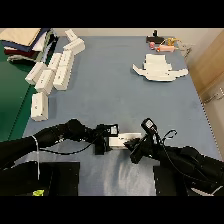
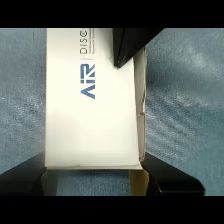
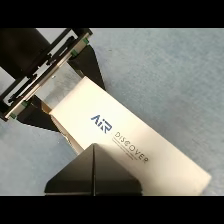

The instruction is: Fold the box.

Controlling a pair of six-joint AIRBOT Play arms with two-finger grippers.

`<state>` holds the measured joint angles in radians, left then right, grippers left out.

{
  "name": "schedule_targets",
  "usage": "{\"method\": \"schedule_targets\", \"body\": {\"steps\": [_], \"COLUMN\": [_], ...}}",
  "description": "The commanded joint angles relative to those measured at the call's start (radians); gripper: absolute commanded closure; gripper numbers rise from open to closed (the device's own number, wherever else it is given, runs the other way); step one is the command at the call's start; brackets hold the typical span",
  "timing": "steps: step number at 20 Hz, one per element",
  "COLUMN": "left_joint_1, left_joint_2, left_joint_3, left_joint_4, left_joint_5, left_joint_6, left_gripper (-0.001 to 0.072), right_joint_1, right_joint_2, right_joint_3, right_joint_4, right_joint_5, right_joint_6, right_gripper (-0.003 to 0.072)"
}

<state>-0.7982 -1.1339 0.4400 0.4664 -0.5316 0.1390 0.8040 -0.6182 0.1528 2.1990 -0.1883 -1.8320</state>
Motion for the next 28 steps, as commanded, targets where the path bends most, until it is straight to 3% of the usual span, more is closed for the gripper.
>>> {"method": "schedule_targets", "body": {"steps": [1,9,11,15,18,21,28], "left_joint_1": [0.0,0.0,0.0,0.0,0.0,0.0,0.0], "left_joint_2": [0.0,0.0,0.0,0.0,0.0,0.0,0.0], "left_joint_3": [0.0,0.0,0.0,0.0,0.0,0.0,0.001], "left_joint_4": [0.001,0.001,0.001,0.001,0.001,0.001,0.001], "left_joint_5": [0.0,0.0,0.001,0.0,0.0,0.0,0.025], "left_joint_6": [0.002,0.002,0.002,0.002,0.002,0.002,0.002], "left_gripper": [0.0188,0.0188,0.0189,0.0189,0.0188,0.0189,0.0188], "right_joint_1": [-0.001,-0.026,-0.12,-0.369,-0.475,-0.504,-0.504], "right_joint_2": [0.027,0.023,-0.018,-0.232,-0.406,-0.494,-0.498], "right_joint_3": [0.034,0.092,0.177,0.457,0.664,0.744,0.747], "right_joint_4": [0.004,-0.052,-0.105,-0.349,-0.504,-0.51,-0.475], "right_joint_5": [0.083,0.108,-0.016,-0.47,-0.764,-0.845,-0.905], "right_joint_6": [0.0,-0.001,0.0,0.022,0.106,0.13,0.141], "right_gripper": [0.0684,0.0684,0.0684,0.0684,0.0684,0.0684,0.0684]}}
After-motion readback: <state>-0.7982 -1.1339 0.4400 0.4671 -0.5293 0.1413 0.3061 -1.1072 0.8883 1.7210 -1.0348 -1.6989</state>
